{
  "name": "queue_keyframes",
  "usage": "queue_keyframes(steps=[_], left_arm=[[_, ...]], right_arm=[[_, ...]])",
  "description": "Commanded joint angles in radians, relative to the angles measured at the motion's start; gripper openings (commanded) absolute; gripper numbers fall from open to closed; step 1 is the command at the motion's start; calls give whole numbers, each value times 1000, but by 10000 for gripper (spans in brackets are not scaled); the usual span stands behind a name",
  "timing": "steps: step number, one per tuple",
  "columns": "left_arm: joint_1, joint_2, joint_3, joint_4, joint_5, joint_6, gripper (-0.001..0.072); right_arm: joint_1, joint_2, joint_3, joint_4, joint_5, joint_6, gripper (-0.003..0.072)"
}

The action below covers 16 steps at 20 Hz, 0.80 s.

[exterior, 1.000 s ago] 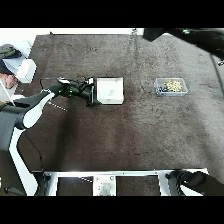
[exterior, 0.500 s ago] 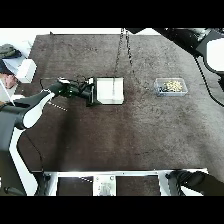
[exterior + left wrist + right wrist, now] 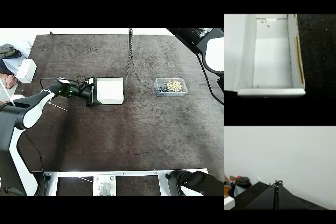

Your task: Fold the box and place the chain.

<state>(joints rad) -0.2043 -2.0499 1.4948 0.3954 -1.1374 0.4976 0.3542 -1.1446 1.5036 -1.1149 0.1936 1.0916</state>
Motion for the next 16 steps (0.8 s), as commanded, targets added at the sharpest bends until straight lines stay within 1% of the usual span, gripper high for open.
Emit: queue_keyframes(steps=[1, 5, 7, 9, 14, 16], left_arm=[[1, 0, 0, 0, 0, 0, 284], [1, 0, 0, 0, 0, 0, 284], [1, 0, 0, 0, 0, 0, 285], [1, 0, 0, 0, 0, 0, 285], [1, 0, 0, 0, 0, 0, 285], [1, 0, 0, 0, 0, 0, 285]], right_arm=[[1, -1, 2, -7, -34, -9, -15], [1, -9, 3, -6, -88, -8, -15], [2, -31, 19, -6, -84, -8, -16], [2, -50, 25, -7, -53, -8, -16], [2, -95, 23, -6, 143, -7, -15], [2, -119, 18, -7, 261, 8, -15]])
